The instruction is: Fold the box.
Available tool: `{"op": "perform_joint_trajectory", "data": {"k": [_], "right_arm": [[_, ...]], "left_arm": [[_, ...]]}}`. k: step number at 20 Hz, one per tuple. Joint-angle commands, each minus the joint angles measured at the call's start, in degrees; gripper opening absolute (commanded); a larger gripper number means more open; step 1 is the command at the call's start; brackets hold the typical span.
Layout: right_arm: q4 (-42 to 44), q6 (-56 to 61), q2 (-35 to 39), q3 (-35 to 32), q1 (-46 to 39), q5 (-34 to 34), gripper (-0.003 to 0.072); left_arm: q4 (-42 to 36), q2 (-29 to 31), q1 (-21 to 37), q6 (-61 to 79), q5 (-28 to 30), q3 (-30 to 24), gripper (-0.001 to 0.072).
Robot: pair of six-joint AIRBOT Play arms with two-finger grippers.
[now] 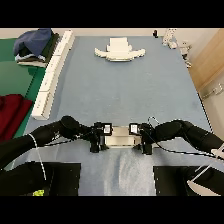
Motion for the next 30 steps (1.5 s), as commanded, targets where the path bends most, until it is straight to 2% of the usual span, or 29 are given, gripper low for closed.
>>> {"op": "perform_joint_trajectory", "data": {"k": [1, 6, 16, 17, 18, 30], "right_arm": [[0.0, 0.0, 0.1, 0.0, 0.0, 0.0, 0.0509], [0.0, 0.0, 0.1, 0.0, 0.0, 0.0, 0.0509], [0.0, 0.0, 0.1, 0.0, 0.0, 0.0, 0.0509], [0.0, 0.0, 0.1, 0.0, 0.0, 0.0, 0.0509], [0.0, 0.0, 0.1, 0.0, 0.0, 0.0, 0.0509], [0.0, 0.0, 0.1, 0.0, 0.0, 0.0, 0.0509]], "left_arm": [[-1.6, 0.0, -0.7, 1.4, 1.2, 0.0, 0.0696], [0.6, 0.6, -0.5, -1.9, 2.8, -0.7, 0.0696], [2.3, 1.0, 0.2, -3.0, 2.0, -1.0, 0.0694], [2.3, 1.0, 0.2, -2.9, 1.9, -1.0, 0.0639], [2.6, 1.0, 0.2, -2.9, 1.6, -1.0, 0.0531], [3.1, 1.0, 0.2, -2.9, 1.2, -1.0, 0.0521]]}}
